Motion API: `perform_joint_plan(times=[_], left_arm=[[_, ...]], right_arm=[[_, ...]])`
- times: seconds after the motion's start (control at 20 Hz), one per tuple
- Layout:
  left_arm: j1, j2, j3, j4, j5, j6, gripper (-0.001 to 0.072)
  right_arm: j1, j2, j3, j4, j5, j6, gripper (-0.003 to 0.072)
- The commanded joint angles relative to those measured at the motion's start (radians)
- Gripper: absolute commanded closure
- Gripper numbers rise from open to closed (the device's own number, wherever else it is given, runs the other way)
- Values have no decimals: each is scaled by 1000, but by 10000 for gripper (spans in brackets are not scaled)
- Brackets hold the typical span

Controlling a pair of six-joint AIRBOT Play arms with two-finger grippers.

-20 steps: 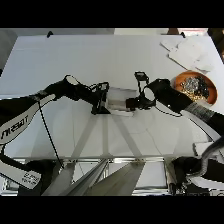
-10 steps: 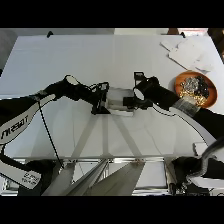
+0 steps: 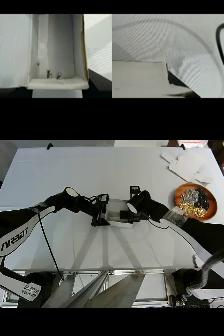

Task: Fold the box and place the chain.

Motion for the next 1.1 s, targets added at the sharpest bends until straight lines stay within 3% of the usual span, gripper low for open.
perform_joint_plan(times=[0.0,0.05,0.15,0.2,0.45,0.75,0.95,1.05], left_arm=[[1,0,0,1,0,5,500],[1,0,0,1,0,5,500],[1,0,0,1,0,5,500],[1,0,0,0,0,5,500],[1,0,0,0,-1,5,500],[1,0,0,0,0,5,500],[1,0,0,0,0,5,500],[1,0,0,0,0,5,500]], right_arm=[[3,-6,2,3,-23,-4,673],[3,-5,2,3,-19,-4,615],[10,3,2,-5,-17,-8,241],[20,5,2,-27,-13,-9,192],[84,60,2,-79,52,-16,192],[80,254,2,-145,158,-16,192],[-3,410,2,-172,160,-19,192],[-62,460,2,-264,209,-48,185]])
